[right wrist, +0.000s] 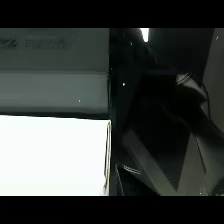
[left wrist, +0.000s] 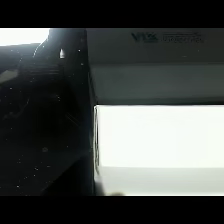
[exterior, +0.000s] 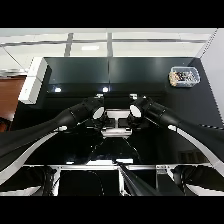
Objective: Fold the box and place the chain.
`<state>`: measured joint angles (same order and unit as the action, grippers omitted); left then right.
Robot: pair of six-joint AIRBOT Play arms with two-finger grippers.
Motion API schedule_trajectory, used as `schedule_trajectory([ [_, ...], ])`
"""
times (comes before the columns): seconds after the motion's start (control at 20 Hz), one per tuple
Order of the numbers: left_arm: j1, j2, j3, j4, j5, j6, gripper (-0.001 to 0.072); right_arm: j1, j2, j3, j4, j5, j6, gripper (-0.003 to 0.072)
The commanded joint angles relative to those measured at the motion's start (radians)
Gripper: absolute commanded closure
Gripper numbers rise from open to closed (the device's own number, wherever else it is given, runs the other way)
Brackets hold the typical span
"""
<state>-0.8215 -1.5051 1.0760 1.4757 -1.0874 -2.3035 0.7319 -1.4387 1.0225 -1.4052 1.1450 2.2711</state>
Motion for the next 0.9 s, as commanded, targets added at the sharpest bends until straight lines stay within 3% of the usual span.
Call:
schedule_trajectory([
  [0.0,0.0,0.0,0.0,0.004,0.012,0.0,0.0681,-0.006,0.04,0.001,0.006,0.001,-0.026,0.0481],
  [0.15,0.0,0.0,0.0,0.005,0.012,0.0,0.0681,-0.008,0.136,0.001,-0.001,0.037,-0.113,0.0481],
  [0.35,0.0,0.0,0.0,0.008,0.016,0.0,0.0682,-0.067,0.358,0.001,-0.017,0.049,-0.244,0.0482],
  [0.45,0.0,0.0,0.0,0.01,0.037,0.0,0.0682,-0.151,0.427,-0.002,-0.153,0.048,-0.265,0.0482],
  [0.55,0.0,0.0,0.0,0.009,0.051,0.0,0.0681,-0.258,0.431,-0.029,-0.453,0.01,-0.263,0.0482],
  [0.6,0.001,0.0,0.0,0.009,0.051,0.0,0.0682,-0.327,0.429,-0.063,-0.581,-0.076,-0.263,0.0482],
  [0.65,0.001,0.0,0.0,0.009,0.052,0.0,0.0681,-0.407,0.426,-0.1,-0.615,-0.195,-0.263,0.0482],
  [0.8,0.001,0.0,0.0,0.009,0.064,0.0,0.0681,-0.678,0.376,-0.178,-0.418,-0.568,-0.263,0.0481],
  [0.85,0.001,0.0,0.0,0.009,0.061,0.001,0.0681,-0.745,0.328,-0.178,-0.362,-0.643,-0.264,0.0432],
])
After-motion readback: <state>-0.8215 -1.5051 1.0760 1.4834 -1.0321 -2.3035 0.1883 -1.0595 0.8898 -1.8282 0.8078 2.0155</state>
